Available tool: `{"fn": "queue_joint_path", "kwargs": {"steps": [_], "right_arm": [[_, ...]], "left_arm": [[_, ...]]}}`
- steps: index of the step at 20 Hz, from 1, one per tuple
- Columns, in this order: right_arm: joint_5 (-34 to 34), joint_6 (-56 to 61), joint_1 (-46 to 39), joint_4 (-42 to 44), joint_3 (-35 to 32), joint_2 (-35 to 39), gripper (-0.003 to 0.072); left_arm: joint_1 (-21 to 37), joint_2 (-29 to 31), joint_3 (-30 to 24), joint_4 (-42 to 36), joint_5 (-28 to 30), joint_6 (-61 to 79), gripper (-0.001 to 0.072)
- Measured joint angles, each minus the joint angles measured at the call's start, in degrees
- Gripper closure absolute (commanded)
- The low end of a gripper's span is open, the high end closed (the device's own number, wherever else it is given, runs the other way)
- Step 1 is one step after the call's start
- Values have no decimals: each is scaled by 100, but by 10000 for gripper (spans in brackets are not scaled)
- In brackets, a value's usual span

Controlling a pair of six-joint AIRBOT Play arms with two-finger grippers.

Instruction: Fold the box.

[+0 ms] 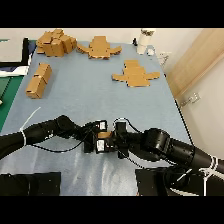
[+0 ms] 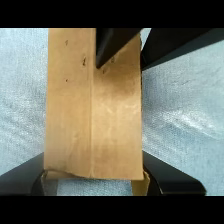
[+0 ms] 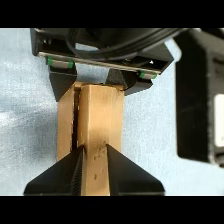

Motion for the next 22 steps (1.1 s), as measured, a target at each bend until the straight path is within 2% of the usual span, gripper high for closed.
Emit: {"fn": "queue_joint_path", "kwargs": {"steps": [1,3,6,7,8,22], "right_arm": [[0,0,0,2,0,0,477],[0,0,0,28,0,0,531],[-4,0,0,90,0,2,534],[-11,0,0,131,0,0,550],[-17,-2,0,153,0,0,599],[-203,-20,0,538,0,-94,601]], "left_arm": [[0,0,0,0,0,0,198],[0,0,0,0,-2,0,198],[0,0,0,0,-2,0,198],[0,0,0,0,0,0,198],[0,0,0,2,0,0,198],[0,0,0,2,0,0,198]]}}
